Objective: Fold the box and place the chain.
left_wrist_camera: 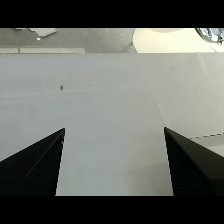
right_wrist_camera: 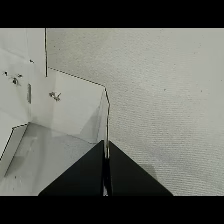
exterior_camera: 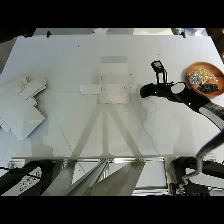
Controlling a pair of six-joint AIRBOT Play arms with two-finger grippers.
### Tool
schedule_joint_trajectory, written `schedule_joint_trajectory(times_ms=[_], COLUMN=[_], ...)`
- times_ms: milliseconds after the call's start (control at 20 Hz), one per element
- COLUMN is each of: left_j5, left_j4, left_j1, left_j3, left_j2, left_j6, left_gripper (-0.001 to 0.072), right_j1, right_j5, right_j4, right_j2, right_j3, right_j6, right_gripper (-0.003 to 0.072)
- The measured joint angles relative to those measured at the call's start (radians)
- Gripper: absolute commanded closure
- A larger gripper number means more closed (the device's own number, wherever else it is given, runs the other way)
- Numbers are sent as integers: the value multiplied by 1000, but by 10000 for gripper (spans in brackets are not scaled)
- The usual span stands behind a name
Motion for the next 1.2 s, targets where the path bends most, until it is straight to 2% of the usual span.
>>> schedule_joint_trajectory(times_ms=[650, 850, 1050, 1200], left_j5=[2, -60, -105, -103], left_j4=[-26, -33, -56, -99], left_j1=[0, -7, -77, -158], left_j3=[0, 0, 0, 1], left_j2=[-1, -9, -73, -174], left_j6=[-11, -12, 100, 266], left_gripper=[17, 16, 13, 13], right_j1=[0, 0, 0, 0], right_j5=[-4, -4, -4, -4], right_j4=[0, 0, 0, 0], right_j2=[0, 0, 0, 0], right_j3=[0, 0, 0, 0], right_j6=[0, 0, 0, 0], right_gripper=[669, 669, 669, 669])
